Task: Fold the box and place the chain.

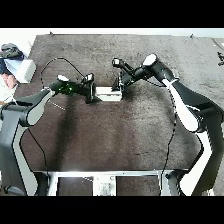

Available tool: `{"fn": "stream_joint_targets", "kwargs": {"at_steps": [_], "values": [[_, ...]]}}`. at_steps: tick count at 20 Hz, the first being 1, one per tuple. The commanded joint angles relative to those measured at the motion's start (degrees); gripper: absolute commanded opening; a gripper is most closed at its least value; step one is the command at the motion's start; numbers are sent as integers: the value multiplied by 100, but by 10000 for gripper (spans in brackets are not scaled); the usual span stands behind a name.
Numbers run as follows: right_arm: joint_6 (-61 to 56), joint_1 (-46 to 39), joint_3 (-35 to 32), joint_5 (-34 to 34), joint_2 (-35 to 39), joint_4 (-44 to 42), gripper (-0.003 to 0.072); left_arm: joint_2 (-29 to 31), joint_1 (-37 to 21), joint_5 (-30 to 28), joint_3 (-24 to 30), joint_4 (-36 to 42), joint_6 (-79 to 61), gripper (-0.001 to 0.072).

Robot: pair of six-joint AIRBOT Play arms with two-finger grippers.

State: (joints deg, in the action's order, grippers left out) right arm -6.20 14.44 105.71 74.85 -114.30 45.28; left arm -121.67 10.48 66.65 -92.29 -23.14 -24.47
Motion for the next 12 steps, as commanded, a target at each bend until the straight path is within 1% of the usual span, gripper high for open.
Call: {"fn": "stream_joint_targets", "kwargs": {"at_steps": [1,12], "values": [[-31,7,-2,39,-66,76,79,0,-7,-7,-2,-2,2,353],[-26,26,-90,42,-131,103,80,0,-7,-7,-2,0,2,353]]}}
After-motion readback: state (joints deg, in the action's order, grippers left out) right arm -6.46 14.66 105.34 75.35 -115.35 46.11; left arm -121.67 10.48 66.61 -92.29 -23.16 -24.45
